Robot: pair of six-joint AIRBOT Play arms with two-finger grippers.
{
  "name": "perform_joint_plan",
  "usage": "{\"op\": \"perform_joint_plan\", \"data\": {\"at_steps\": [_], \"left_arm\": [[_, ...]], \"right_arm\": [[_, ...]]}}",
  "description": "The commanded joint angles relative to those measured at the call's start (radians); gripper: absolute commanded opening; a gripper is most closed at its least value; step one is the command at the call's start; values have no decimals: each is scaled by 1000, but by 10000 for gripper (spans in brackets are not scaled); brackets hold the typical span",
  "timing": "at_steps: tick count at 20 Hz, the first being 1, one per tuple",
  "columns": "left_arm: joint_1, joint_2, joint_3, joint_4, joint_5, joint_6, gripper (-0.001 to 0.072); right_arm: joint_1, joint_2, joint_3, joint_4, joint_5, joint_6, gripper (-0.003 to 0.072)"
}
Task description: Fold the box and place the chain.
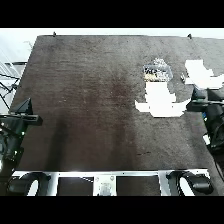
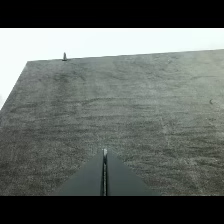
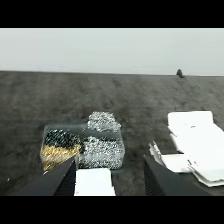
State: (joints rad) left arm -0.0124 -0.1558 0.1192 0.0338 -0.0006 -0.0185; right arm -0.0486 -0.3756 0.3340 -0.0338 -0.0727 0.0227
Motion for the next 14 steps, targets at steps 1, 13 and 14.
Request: {"op": "perform_joint_plan", "data": {"at_steps": [1, 13, 14], "left_arm": [[1, 1, 1, 0, 0, 0, 20], [1, 1, 1, 0, 0, 0, 20], [1, 1, 1, 0, 0, 0, 20]], "right_arm": [[-103, -175, 141, 0, 75, 72, 496], [-768, -1062, 1016, -802, 1361, 745, 538], [-760, -1123, 1089, -843, 1435, 766, 538]]}}
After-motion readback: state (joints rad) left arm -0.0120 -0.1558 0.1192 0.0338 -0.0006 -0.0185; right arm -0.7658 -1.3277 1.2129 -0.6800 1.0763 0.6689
